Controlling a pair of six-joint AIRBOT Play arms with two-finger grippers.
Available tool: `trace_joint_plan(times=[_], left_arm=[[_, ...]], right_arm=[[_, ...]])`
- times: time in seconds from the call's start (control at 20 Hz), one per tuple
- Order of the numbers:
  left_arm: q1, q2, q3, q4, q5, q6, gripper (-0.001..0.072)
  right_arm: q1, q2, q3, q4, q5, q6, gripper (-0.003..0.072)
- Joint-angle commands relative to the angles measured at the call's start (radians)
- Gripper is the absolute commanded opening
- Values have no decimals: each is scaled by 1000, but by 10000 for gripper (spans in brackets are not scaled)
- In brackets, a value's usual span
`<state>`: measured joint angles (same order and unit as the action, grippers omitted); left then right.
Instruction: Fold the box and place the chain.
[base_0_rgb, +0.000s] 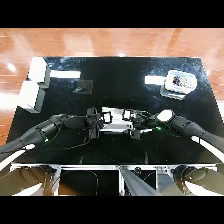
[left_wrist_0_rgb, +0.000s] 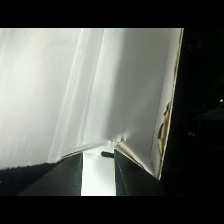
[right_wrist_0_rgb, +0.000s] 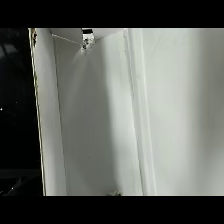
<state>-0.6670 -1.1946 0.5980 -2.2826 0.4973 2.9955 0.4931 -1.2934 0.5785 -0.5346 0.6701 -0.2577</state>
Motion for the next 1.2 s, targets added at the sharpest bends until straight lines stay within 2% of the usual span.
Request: trace_joint_plan(times=[0.0, 0.4, 0.5, 0.6, 0.65, 0.7, 0.75, 0.8, 0.85, 0.9, 0.95, 1.05, 1.1, 1.15], left_arm=[[-6, -1, 1, -4, -32, 7, 284], [-6, -1, 1, -4, -35, 7, 294], [-6, -1, 1, -4, -37, 7, 427], [-6, 0, 1, -4, -37, 7, 427], [-6, 0, 1, -4, -36, 7, 402], [-6, 0, 1, -4, -35, 7, 338], [-6, 0, 1, -4, -36, 6, 340], [-6, 0, 1, -4, -37, 6, 376], [-6, 0, 1, -4, -38, 5, 457], [-6, 0, 1, -4, -38, 5, 456], [-6, 0, 1, -4, -37, 5, 387], [-6, 1, 1, -3, -38, -8, 152], [-5, 4, 1, 1, -39, -23, 60], [0, 13, 1, 2, -38, -58, 22]], right_arm=[[1, -1, 1, 2, -2, 0, 545], [1, -1, 1, 2, -1, 0, 545], [1, -1, 1, 2, -1, 0, 545], [1, -1, 1, 2, -1, 0, 545], [1, -1, 1, 2, -1, 0, 545], [1, -1, 1, 2, -1, 0, 545], [1, -1, 1, 2, -1, 0, 545], [1, -1, 1, 2, -1, 0, 545], [1, -1, 1, 2, -1, 0, 545], [1, -1, 1, 2, -1, 0, 545], [1, -1, 1, 2, -1, 0, 545], [1, -1, 1, 2, -1, 0, 545], [1, -1, 1, 2, -1, 0, 545], [1, -1, 1, 2, -1, 0, 545]])
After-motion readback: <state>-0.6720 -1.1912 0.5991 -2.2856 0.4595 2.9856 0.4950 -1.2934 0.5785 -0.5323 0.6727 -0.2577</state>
